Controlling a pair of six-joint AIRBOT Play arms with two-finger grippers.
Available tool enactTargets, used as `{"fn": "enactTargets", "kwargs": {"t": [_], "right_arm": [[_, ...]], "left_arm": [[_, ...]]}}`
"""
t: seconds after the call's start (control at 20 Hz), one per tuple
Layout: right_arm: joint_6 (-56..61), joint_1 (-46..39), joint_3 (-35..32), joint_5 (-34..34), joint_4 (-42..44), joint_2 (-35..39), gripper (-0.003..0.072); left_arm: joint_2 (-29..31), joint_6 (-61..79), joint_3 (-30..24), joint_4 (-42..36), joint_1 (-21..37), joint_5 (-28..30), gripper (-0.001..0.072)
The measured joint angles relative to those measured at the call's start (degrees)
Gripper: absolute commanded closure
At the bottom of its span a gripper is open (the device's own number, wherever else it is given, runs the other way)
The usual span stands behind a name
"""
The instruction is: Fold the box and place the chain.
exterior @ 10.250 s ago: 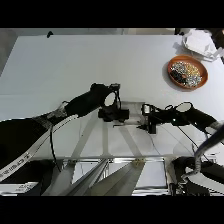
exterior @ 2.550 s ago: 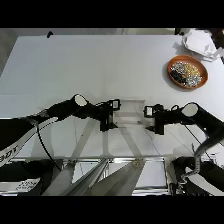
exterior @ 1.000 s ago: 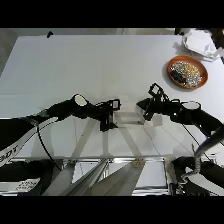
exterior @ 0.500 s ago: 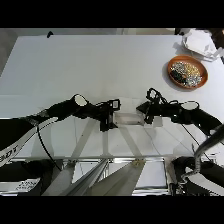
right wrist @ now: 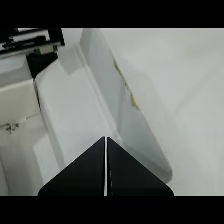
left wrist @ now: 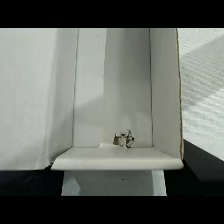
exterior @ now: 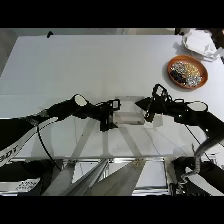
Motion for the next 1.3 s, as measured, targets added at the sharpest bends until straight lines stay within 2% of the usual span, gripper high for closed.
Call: {"fn": "enactTargets", "kwargs": {"t": [0.15, 0.35, 0.4, 0.45, 0.5, 0.7, 0.8, 1.0, 1.15, 1.3], "right_arm": [[0.3, 0.0, 0.0, 0.1, -6.0, 4.1, 0.0669], [6.1, 0.0, 0.0, 3.0, -23.7, 7.1, 0.066], [8.3, 0.0, 0.0, 3.8, -28.2, 7.5, 0.0553], [10.3, 0.0, 0.0, 4.2, -32.2, 7.7, 0.0326], [11.9, 0.0, 0.0, 4.6, -35.3, 7.9, 0.0255], [15.6, 0.0, 0.0, 5.4, -42.0, 8.2, 0.0256], [16.1, 0.0, 0.0, 5.5, -43.4, 8.2, 0.0297], [16.4, 0.5, 0.0, 5.4, -44.7, 6.5, 0.0301], [16.5, 2.8, 0.0, 4.9, -45.0, 4.8, 0.0451], [16.5, 5.5, 0.0, 3.1, -45.1, 3.0, 0.0466]], "left_arm": [[0.0, 0.0, 0.0, 0.0, 0.0, 0.0, 0.03], [0.0, 0.0, 0.0, 0.0, 0.0, 0.0, 0.03], [0.0, 0.0, 0.0, 0.0, 0.0, 0.0, 0.03], [0.0, 0.0, 0.0, 0.0, 0.0, 0.0, 0.03], [0.0, 0.0, 0.0, 0.0, 0.0, 0.0, 0.03], [0.0, 0.0, 0.0, 0.0, 0.0, 0.0, 0.03], [0.0, 0.0, 0.0, 0.0, 0.0, 0.0, 0.03], [0.0, 0.0, 0.0, 0.0, 0.0, 0.0, 0.03], [0.0, 0.0, 0.0, 0.0, 0.0, 0.0, 0.03], [0.0, 0.0, 0.0, 0.0, 0.0, 0.0, 0.03]]}}
